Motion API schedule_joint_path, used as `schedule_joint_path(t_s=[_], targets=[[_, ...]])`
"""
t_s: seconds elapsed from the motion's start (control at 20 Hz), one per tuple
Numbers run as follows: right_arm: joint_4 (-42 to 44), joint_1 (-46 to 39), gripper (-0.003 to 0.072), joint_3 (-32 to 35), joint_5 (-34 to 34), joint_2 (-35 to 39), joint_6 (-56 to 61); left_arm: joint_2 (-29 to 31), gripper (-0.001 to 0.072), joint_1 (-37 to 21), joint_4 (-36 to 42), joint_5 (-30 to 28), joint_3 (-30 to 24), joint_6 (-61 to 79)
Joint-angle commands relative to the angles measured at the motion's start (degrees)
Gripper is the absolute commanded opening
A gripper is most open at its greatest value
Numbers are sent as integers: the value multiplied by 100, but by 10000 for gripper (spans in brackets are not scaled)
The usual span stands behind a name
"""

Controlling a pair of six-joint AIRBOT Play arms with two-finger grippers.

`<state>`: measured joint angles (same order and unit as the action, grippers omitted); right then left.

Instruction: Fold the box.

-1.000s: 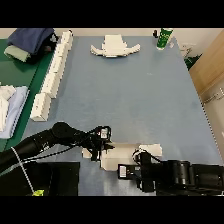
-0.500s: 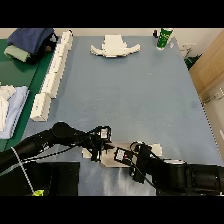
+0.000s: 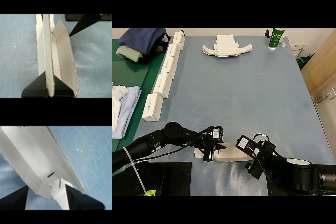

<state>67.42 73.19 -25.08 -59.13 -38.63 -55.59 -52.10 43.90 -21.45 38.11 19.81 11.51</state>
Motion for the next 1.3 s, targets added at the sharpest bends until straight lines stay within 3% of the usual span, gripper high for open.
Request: schedule_joint_path(t_s=[0.0,0.2,0.45,0.55,0.65,0.8,0.9,1.25], targets=[[-234,2,711,-7,-50,37,118,-4,15,-4,0,0,0,2],[-431,-4,720,-7,7,37,-74,-4,15,-4,0,0,0,2],[-50,-643,720,48,544,50,-1998,-4,14,-4,0,0,0,2],[896,-1263,720,199,986,50,-3287,-4,15,-4,0,-2,0,2],[2380,-2085,720,376,1270,50,-5248,-4,15,-4,0,-2,0,2],[4321,-3309,720,470,1318,48,-8264,-4,15,-4,0,0,0,2],[4996,-3932,720,472,1318,35,-9521,-4,15,-4,0,0,0,2],[5211,-4387,720,540,1364,-234,-9785,-4,14,-4,0,-2,0,2]])
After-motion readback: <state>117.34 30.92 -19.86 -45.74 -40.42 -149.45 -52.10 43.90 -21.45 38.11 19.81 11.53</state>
